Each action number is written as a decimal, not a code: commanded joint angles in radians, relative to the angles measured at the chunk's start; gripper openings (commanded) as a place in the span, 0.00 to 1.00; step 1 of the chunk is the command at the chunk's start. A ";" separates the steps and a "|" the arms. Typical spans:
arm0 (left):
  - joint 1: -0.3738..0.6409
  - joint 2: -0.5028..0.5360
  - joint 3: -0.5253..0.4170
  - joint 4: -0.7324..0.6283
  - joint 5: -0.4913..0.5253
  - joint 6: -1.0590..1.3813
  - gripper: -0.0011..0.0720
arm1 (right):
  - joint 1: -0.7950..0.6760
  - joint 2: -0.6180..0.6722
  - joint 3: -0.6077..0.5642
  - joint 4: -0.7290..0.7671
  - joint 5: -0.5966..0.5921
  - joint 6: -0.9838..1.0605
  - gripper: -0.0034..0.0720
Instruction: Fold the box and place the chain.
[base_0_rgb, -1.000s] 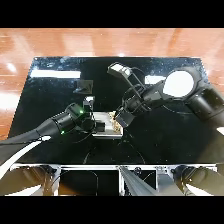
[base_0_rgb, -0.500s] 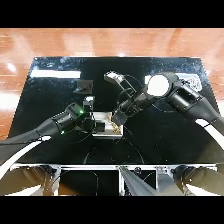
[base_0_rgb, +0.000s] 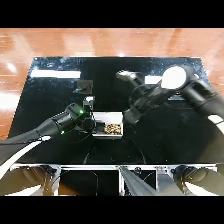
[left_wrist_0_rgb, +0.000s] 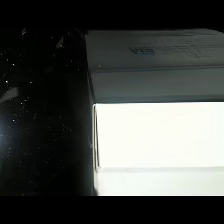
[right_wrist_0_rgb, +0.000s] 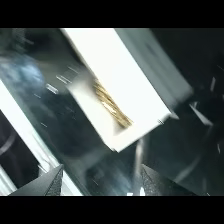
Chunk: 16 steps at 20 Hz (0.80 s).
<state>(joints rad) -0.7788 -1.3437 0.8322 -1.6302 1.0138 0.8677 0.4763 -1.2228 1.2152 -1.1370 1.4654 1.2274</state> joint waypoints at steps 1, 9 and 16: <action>0.000 0.001 0.001 -0.003 -0.002 0.000 0.04 | -0.208 0.107 -0.045 -0.106 0.084 0.037 0.78; 0.000 0.001 0.005 -0.008 -0.002 0.000 0.04 | -0.481 0.278 -0.443 -0.087 -0.012 0.104 1.00; 0.000 0.002 0.085 -0.022 0.013 0.001 0.54 | -0.423 0.278 -0.553 -0.034 -0.083 0.101 1.00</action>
<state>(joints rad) -0.7792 -1.3430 0.8867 -1.6527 1.0206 0.8665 0.0368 -0.9485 0.6941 -1.2022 1.4120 1.3281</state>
